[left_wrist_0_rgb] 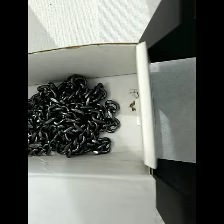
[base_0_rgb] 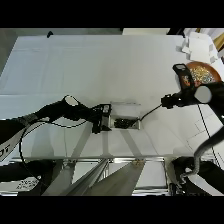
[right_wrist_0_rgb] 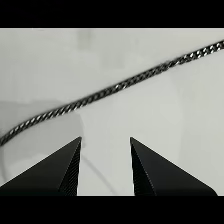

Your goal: Fold the box and place the chain.

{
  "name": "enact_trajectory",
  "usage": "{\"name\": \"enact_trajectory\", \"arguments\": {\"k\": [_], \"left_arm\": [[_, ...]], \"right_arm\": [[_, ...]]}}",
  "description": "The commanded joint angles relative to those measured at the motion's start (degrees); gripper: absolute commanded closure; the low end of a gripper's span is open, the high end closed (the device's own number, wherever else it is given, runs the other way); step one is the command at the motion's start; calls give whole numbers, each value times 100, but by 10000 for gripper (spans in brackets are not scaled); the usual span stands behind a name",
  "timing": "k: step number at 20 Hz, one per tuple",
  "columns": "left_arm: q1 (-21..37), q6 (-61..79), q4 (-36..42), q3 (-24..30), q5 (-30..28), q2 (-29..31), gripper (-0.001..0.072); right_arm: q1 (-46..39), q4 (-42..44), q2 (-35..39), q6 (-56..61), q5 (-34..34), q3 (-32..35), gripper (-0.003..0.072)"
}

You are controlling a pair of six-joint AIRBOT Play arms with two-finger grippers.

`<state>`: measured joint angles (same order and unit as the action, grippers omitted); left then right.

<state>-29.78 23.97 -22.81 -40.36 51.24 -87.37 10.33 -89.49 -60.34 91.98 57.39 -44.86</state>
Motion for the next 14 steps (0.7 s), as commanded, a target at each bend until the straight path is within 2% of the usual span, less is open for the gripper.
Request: {"name": "enact_trajectory", "arguments": {"k": [1,5,9,11,14], "left_arm": [[4,2,-2,0,-2,2,297],[4,2,-2,0,-2,2,297],[4,2,-2,0,-2,2,297],[4,2,-2,0,-2,2,297],[4,2,-2,0,-2,2,297]], "right_arm": [[-68,-72,-885,111,-472,-7,346],[-68,-70,-1394,109,-686,-7,347],[-68,-72,-1473,109,-852,-7,352],[-68,-70,-1488,125,-881,-7,424],[-68,-52,-1587,125,-813,-2,430]]}}
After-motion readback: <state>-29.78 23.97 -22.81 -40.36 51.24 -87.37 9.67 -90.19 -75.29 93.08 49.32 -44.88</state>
